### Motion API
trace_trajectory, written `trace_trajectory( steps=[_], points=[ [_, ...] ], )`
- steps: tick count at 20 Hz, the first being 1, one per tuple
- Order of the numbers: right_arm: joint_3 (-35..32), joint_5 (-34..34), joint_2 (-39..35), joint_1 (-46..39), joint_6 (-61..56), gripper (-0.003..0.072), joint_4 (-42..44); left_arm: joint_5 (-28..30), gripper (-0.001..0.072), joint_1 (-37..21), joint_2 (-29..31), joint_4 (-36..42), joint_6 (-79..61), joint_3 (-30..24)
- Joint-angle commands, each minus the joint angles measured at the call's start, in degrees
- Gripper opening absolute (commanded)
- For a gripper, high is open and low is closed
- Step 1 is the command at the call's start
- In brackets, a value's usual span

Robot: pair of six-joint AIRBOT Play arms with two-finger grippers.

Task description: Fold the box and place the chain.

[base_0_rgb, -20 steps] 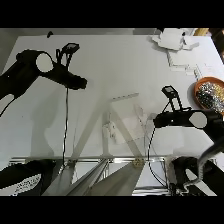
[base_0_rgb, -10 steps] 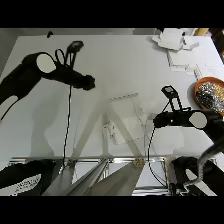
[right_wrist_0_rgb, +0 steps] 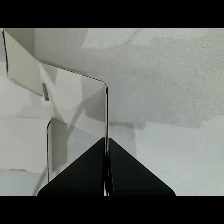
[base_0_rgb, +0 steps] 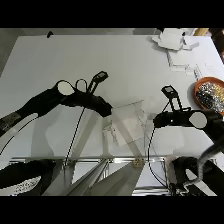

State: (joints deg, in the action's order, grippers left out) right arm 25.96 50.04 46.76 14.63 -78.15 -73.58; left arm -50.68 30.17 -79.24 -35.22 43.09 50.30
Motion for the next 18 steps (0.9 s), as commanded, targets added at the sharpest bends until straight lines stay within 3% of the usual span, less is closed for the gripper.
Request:
trace_trajectory(
  steps=[1, 5, 8, 11, 14, 18],
  points=[
    [0.0, 0.1, 0.0, 0.1, 0.0, 0.0018, 0.0, 1.6, 0.0504, 1.8, -2.1, 4.3, -5.8, -0.9],
    [0.0, 0.1, 0.0, 0.1, 0.0, 0.0018, 0.0, -0.4, 0.0504, -1.6, -1.6, 3.7, -5.5, -0.9],
    [0.0, 0.1, 0.0, 0.1, 0.0, 0.0018, 0.0, -7.9, 0.0504, -7.6, 1.2, 2.9, -5.3, -0.9],
    [0.0, 0.1, 0.0, 0.1, 0.0, 0.0018, 0.0, -13.5, 0.0515, -11.3, 3.3, -3.9, -0.7, -0.9],
    [0.0, 0.1, 0.0, 0.1, 0.0, 0.0018, 0.4, -15.3, 0.0514, -11.1, 3.3, -5.8, -1.0, -0.9],
    [0.0, 0.2, 0.0, 0.1, 0.0, 0.0018, 0.5, -12.9, 0.0514, -6.8, 3.1, 0.2, -8.1, -0.9]
  ],
)
